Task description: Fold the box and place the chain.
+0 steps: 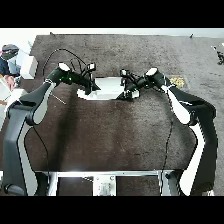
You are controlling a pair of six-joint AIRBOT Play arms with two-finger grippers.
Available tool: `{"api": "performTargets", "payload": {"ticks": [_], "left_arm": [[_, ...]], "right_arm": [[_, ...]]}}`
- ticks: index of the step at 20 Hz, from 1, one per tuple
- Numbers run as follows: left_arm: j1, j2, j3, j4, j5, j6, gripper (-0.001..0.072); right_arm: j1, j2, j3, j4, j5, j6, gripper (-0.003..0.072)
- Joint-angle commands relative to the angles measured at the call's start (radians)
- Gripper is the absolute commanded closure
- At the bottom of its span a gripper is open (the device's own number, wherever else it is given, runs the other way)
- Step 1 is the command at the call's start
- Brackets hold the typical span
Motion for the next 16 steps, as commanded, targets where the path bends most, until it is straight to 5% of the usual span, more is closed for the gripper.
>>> {"api": "performTargets", "payload": {"ticks": [1,16], "left_arm": [[0.000,0.000,0.000,0.000,0.000,0.000,0.0697],[0.000,0.000,0.000,-0.024,-0.001,0.000,0.0697]], "right_arm": [[0.000,-0.001,0.000,0.001,-0.007,0.001,0.0079],[0.000,-0.001,0.000,0.001,-0.011,0.001,0.0079]]}}
